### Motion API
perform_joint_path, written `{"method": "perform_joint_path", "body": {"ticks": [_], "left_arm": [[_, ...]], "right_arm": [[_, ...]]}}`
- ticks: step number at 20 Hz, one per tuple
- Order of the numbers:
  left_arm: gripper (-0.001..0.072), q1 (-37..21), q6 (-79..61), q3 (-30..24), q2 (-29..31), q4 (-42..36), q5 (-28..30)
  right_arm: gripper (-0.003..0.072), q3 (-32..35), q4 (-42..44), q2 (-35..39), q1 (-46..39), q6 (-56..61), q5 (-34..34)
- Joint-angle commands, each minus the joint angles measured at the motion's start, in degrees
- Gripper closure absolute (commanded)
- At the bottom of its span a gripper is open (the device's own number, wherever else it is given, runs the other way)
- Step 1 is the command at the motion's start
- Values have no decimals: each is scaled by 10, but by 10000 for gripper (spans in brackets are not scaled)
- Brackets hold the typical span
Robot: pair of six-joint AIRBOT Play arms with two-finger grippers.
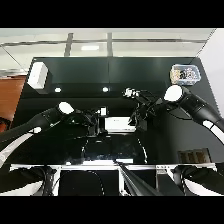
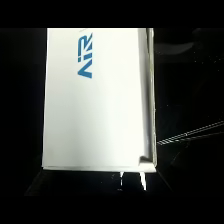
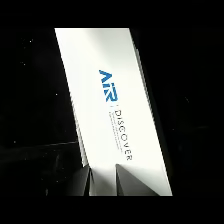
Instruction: Fold the box and place the chain.
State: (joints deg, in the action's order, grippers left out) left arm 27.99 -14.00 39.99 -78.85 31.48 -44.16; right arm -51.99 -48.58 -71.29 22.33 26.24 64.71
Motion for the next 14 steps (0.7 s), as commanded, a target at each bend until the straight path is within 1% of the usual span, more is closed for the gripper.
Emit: {"method": "perform_joint_path", "body": {"ticks": [1, 14], "left_arm": [[424, 0, -2, 1, 0, 0, 0], [424, 0, -2, 1, 0, 0, 0]], "right_arm": [[557, 0, 3, 1, -2, 1, 0], [557, 2, 3, -1, 2, 10, 3]]}}
